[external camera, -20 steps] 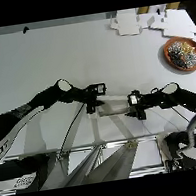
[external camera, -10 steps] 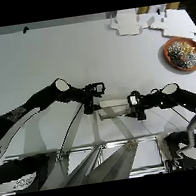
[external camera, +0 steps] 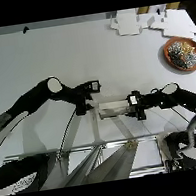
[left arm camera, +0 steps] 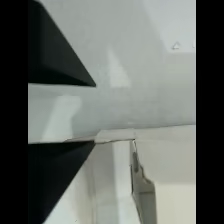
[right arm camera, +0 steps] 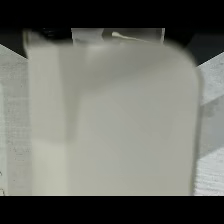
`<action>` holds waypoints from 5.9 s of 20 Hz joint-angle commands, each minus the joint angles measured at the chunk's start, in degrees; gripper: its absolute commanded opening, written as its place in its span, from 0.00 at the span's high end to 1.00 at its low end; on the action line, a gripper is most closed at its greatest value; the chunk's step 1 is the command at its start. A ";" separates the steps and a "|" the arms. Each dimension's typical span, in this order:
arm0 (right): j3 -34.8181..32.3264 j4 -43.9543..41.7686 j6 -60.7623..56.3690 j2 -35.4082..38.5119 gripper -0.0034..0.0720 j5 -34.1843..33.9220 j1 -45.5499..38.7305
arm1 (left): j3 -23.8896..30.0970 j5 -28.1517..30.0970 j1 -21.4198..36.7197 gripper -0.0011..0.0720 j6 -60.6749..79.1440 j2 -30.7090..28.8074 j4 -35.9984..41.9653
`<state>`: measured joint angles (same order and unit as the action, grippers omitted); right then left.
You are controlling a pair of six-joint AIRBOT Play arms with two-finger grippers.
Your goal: Fold the box and place the chain.
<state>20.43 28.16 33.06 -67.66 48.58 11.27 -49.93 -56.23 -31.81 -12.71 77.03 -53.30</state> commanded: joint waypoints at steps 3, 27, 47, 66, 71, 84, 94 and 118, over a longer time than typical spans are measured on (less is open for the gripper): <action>0.04 0.09 0.22 0.02 0.43 0.26 -0.02 | -0.07 -3.54 -0.02 0.81 -4.28 -8.50 -4.15; 0.04 0.09 0.22 0.02 0.43 0.26 -0.02 | -0.07 32.81 -13.90 0.98 -15.82 6.21 20.26; 0.04 0.09 0.22 0.02 0.43 0.26 -0.02 | 0.11 3.91 -12.20 0.98 -31.91 -4.48 -15.76; 0.04 0.09 0.22 0.02 0.43 0.24 -0.02 | 5.73 9.27 -7.67 0.98 -29.97 -17.25 -12.44; 0.04 0.09 0.22 0.02 0.43 0.26 -0.02 | 4.66 11.96 -14.10 0.98 -30.01 -11.39 -7.32; 0.04 0.09 0.22 0.02 0.43 0.24 -0.02 | 6.36 -0.81 -6.84 0.98 -36.13 -7.45 -10.86; 0.04 0.09 0.22 0.02 0.43 0.26 -0.02 | 11.72 3.74 -6.75 0.57 0.81 -7.48 -5.14; 0.04 0.09 0.22 0.02 0.43 0.26 -0.02 | 11.72 9.42 -8.35 0.61 8.81 -4.31 2.47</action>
<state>20.45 28.27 33.30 -67.66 48.86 11.25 -38.22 -45.15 -40.05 -4.45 72.42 -51.35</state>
